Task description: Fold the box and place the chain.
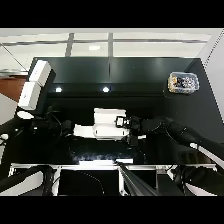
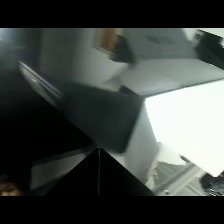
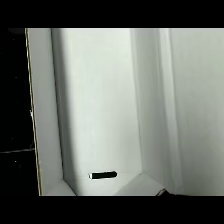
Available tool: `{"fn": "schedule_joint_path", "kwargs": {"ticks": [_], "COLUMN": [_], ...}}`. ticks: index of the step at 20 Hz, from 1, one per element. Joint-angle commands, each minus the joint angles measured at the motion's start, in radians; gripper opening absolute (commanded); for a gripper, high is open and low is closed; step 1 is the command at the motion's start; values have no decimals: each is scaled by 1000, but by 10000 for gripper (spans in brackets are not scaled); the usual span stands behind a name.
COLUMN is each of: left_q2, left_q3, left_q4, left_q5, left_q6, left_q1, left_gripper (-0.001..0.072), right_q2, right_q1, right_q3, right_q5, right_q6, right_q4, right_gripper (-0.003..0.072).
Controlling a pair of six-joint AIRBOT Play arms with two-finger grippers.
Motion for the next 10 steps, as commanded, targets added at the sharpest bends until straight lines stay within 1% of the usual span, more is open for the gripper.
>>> {"fn": "schedule_joint_path", "kwargs": {"ticks": [1, 2, 3, 4, 6, 7, 8, 10], "left_q2": [-52, -58, -58, -56, -56, -56, -56, -56], "left_q3": [-2, -1, 0, 5, 20, 29, 41, 66], "left_q4": [-56, -66, -73, -74, -74, -74, -70, -66], "left_q5": [45, 43, 43, 37, 16, -1, -21, -49], "left_q6": [37, 44, 58, 65, 76, 110, 124, 124], "left_q1": [-70, -85, -96, -105, -116, -122, -129, -130], "left_gripper": [27, 30, 51, 169, 459, 466, 514, 523], "right_q2": [0, 0, 0, 0, 0, 0, 0, 0], "right_q1": [0, 0, 0, 0, 0, 0, 0, 0], "right_q3": [1, 1, 1, 1, 1, 1, 1, 1], "right_q5": [1, 3, 3, 3, 3, 3, 3, 3], "right_q6": [0, 0, 0, 0, 0, 0, 0, 0], "right_q4": [0, 0, 0, 0, 0, 0, 0, 0], "right_gripper": [525, 525, 525, 525, 525, 525, 525, 525]}}
